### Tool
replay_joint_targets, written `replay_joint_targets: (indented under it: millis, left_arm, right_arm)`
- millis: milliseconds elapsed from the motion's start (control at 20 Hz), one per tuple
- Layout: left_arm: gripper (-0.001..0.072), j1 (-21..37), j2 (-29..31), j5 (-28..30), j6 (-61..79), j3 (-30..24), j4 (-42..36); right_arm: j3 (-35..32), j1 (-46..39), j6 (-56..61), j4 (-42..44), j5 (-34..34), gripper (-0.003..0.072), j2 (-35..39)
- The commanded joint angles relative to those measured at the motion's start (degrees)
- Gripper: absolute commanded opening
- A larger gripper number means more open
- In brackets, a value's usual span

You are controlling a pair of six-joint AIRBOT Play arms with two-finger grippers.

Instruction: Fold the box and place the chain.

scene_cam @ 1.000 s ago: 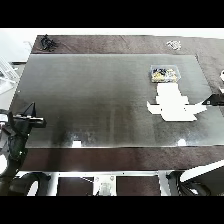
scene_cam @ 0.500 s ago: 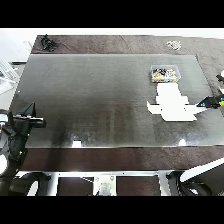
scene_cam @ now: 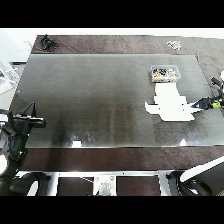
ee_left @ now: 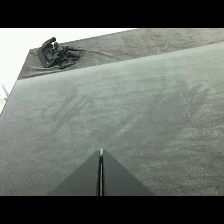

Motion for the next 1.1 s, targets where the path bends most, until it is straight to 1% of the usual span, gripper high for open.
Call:
replay_joint_targets:
  millis: [0,100,150,250,350,450,550,600,700,900,1000,1050]
  left_arm:
    - [0.0022,0.04,0.04,0.00,0.00,-0.02,0.00]
    - [0.0022,0.04,0.04,0.00,0.00,-0.02,0.00]
    - [0.0021,0.04,0.04,0.02,0.00,-0.02,0.00]
    - [0.0022,0.04,0.04,0.00,0.00,-0.02,0.00]
    - [0.0021,0.04,0.04,0.02,0.00,-0.02,0.00]
    - [0.0022,0.04,0.04,0.00,0.00,-0.02,0.00]
    - [0.0021,0.04,0.04,0.02,0.00,-0.02,0.00]
    - [0.0021,0.04,0.04,0.02,0.00,-0.02,0.00]
    - [0.0021,0.04,0.04,0.00,0.00,-0.02,0.00]
    - [0.0021,0.04,0.04,0.02,0.00,-0.02,0.00]
    - [0.0022,0.04,0.04,-0.02,0.00,-0.02,0.00]
    - [0.0021,0.04,0.04,0.04,0.00,-0.02,0.00]
  right_arm:
    - [-0.31,-0.02,0.13,3.41,3.91,0.0009,-0.17]
    - [-0.37,0.00,2.89,5.53,8.98,0.0007,-0.11]
    - [-0.66,0.17,4.20,6.60,9.70,0.0007,0.33]
    - [-3.72,1.44,3.91,10.62,9.55,0.0006,2.93]
    - [-8.00,4.52,0.94,13.73,7.21,0.0005,6.23]
    - [-13.31,9.27,0.22,13.88,4.00,0.0005,9.35]
    - [-18.60,15.19,4.28,15.85,2.62,0.0006,11.34]
    - [-20.48,18.64,4.39,17.46,1.60,0.0006,11.98]
    - [-21.79,25.51,4.37,21.35,-2.36,0.0006,12.41]
    - [-21.81,37.29,6.82,36.33,-18.36,0.0005,12.41]
    - [-21.90,41.16,7.91,38.88,-23.74,0.0006,12.41]
    - [-22.10,42.64,8.28,38.71,-25.22,0.0006,12.41]
